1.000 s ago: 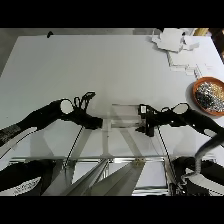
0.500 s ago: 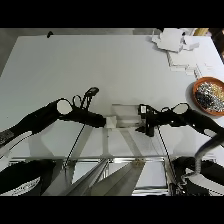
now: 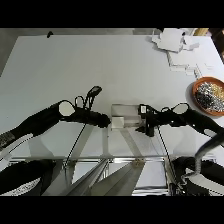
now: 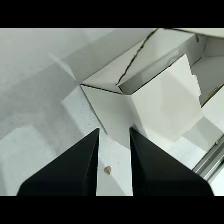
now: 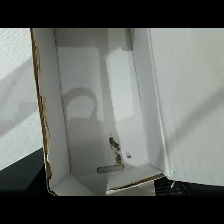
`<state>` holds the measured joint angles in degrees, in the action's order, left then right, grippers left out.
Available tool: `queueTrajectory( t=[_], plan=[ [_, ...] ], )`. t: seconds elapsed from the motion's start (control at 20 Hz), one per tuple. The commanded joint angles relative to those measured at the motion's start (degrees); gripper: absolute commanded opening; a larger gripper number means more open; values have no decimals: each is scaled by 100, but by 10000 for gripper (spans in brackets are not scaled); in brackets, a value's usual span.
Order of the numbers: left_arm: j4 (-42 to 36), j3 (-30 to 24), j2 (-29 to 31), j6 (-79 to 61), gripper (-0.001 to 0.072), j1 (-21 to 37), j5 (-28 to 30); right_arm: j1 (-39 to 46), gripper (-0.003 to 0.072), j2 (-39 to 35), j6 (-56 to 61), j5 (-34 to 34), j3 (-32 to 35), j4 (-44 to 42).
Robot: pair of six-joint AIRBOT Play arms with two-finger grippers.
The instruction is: Fold the box and place the chain.
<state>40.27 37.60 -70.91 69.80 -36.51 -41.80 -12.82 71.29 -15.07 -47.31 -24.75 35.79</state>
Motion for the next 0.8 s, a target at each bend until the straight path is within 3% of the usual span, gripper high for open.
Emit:
queueTrajectory(
  t=[0.0,0.5,0.6,0.75],
  plan=[
    [-39,7,2,-15,229,2,31,2,295,-2,2,0,0,-2],
    [20,7,4,-13,237,339,-107,2,295,-2,2,0,0,-4],
    [-17,7,4,-24,325,293,-216,4,295,-2,2,0,0,-2],
    [-83,4,4,-170,343,260,-326,2,295,-2,2,0,0,-2]
  ],
)
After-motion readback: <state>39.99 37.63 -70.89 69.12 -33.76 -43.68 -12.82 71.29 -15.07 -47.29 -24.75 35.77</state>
